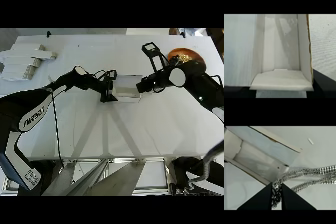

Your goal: Fold the box and place the chain.

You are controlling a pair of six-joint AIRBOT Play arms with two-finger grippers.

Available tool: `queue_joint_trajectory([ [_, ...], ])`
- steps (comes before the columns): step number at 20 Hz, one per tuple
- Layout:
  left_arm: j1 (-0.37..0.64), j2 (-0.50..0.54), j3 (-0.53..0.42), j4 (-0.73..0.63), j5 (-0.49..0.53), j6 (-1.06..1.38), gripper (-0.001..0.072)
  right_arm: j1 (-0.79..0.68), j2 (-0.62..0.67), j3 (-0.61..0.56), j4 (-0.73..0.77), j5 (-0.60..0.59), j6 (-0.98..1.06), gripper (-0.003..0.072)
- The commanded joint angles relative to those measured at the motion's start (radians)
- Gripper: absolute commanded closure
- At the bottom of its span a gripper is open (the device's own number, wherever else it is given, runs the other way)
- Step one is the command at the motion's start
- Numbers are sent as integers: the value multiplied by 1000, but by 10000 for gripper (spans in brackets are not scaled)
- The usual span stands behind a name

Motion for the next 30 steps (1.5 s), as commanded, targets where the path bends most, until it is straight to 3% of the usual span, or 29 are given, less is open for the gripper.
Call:
queue_joint_trajectory([
  [1, 0, 0, 0, 0, 0, 0, 334, 40, -20, 0, 69, -87, -8, 673],
  [10, 0, 0, 0, 0, 0, 0, 334, 127, -80, 17, 75, -229, -14, 673],
  [17, 0, 0, 0, 0, 0, 0, 334, 144, -205, 17, 87, -196, -14, 672],
  [18, 0, 0, 0, 0, 0, 0, 334, 143, -214, 17, 89, -192, -14, 659],
  [20, 0, 0, 0, 0, 0, 0, 334, 143, -217, 17, 85, -177, -15, 455],
  [26, 0, 0, 0, 0, 0, 0, 334, 142, -190, 18, 79, -137, -15, 458],
  [30, 0, 0, 0, 0, 0, 0, 334, 43, -84, 18, 60, -42, -15, 458],
])
